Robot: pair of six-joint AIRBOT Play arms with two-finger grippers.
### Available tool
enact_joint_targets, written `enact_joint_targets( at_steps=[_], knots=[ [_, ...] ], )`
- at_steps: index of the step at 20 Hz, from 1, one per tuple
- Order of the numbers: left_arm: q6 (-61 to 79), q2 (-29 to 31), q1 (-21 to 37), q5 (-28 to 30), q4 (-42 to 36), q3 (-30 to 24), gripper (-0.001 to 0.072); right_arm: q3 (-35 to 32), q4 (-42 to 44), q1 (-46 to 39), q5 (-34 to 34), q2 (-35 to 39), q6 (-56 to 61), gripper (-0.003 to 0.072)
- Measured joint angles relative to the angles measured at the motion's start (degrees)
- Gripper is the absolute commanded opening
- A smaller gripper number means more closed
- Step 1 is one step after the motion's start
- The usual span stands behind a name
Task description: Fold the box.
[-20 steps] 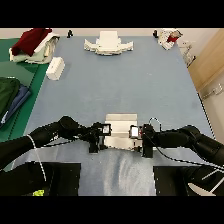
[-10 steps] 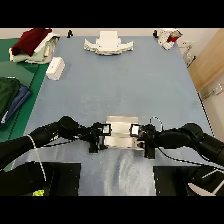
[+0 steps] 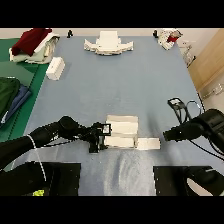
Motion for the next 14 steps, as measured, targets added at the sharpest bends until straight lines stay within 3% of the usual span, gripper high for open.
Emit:
enact_joint_targets(
  at_steps=[6, 10, 14],
  knots=[
    [0.0, 0.0, 0.0, 0.0, 0.0, 0.0, 0.0464, -3.9, 26.2, -19.3, 2.2, -8.3, -8.1, 0.0003],
    [0.0, 0.0, 0.0, 0.0, 0.0, 0.0, 0.0464, -5.3, 40.2, -22.6, 2.6, -11.8, -16.1, 0.0003],
    [0.0, 0.0, 0.0, 0.0, 0.0, 0.0, 0.0464, -6.7, 47.7, -23.1, 2.3, -12.5, -20.9, 0.0003]
  ],
)
